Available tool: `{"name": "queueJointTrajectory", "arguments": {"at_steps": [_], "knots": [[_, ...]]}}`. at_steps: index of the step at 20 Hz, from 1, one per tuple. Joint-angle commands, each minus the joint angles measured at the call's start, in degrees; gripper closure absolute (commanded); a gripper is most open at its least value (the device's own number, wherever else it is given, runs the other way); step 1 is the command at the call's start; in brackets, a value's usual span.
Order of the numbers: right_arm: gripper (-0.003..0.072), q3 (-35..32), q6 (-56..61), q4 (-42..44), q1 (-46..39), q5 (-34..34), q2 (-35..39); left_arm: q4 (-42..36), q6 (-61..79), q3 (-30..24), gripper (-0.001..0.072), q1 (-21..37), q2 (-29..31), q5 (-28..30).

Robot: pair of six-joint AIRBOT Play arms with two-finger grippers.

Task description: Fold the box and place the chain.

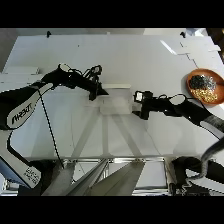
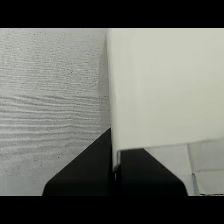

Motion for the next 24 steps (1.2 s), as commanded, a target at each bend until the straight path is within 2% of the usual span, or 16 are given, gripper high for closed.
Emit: {"name": "queueJointTrajectory", "arguments": {"at_steps": [1, 4, 8, 14, 18, 24], "knots": [[-0.0001, -0.02, -1.46, 3.34, 0.07, -1.84, -0.24, 0.0, 0.02, -0.02, 0.0699, 0.02, -0.04, 0.0], [-0.0001, -0.04, -0.9, -1.29, 0.07, 1.36, -0.22, 0.0, 0.02, -0.02, 0.0699, 0.02, -0.04, 0.0], [-0.0001, -0.04, -1.29, -1.16, 0.07, 6.8, -0.22, 0.0, 0.02, -0.02, 0.0699, 0.02, -0.04, 0.0], [-0.0001, -0.04, -1.29, -0.02, 0.09, 6.58, -0.24, 0.0, 0.02, -0.02, 0.0699, 0.02, -0.04, 0.0], [-0.0001, -0.09, -0.79, -3.67, 0.07, 6.56, -0.24, 0.0, 0.02, -0.02, 0.0699, 0.02, -0.04, 0.0], [-0.0001, -1.14, -0.81, -1.77, 0.5, 6.36, -0.42, 0.0, 0.02, -0.02, 0.0699, 0.02, -0.04, 0.0]]}}
